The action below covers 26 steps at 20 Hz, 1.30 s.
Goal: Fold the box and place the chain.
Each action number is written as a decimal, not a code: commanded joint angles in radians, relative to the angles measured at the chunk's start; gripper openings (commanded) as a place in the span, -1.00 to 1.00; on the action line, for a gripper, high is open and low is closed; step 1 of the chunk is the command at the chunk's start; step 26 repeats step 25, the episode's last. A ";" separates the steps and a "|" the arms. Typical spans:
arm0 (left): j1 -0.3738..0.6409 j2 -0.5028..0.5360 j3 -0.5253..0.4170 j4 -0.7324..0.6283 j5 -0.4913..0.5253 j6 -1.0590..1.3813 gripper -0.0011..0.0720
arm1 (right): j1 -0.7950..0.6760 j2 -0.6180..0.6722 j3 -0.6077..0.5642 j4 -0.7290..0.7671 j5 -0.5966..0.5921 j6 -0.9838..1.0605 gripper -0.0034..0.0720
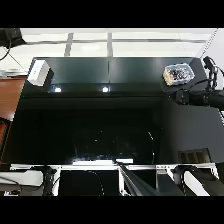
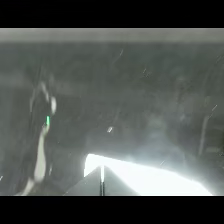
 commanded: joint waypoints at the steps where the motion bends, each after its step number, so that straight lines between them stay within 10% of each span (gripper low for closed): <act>1: -0.130 0.253 -0.297 0.018 0.051 -0.016 -0.89 | 0.001 -0.005 -0.012 -0.012 -0.111 -0.008 -0.86; 6: -0.256 0.669 -0.968 0.026 0.368 -0.019 -0.89 | 0.001 -0.007 -0.062 -0.130 -0.188 -0.011 -0.86; 9: -0.262 0.837 -1.202 0.023 0.459 -0.023 -0.89 | 0.000 -0.007 -0.080 -0.177 -0.217 -0.010 -0.86; 26: -0.264 0.896 -1.238 0.023 0.468 -0.021 -0.89 | 0.000 -0.007 -0.080 -0.172 -0.214 -0.010 -0.86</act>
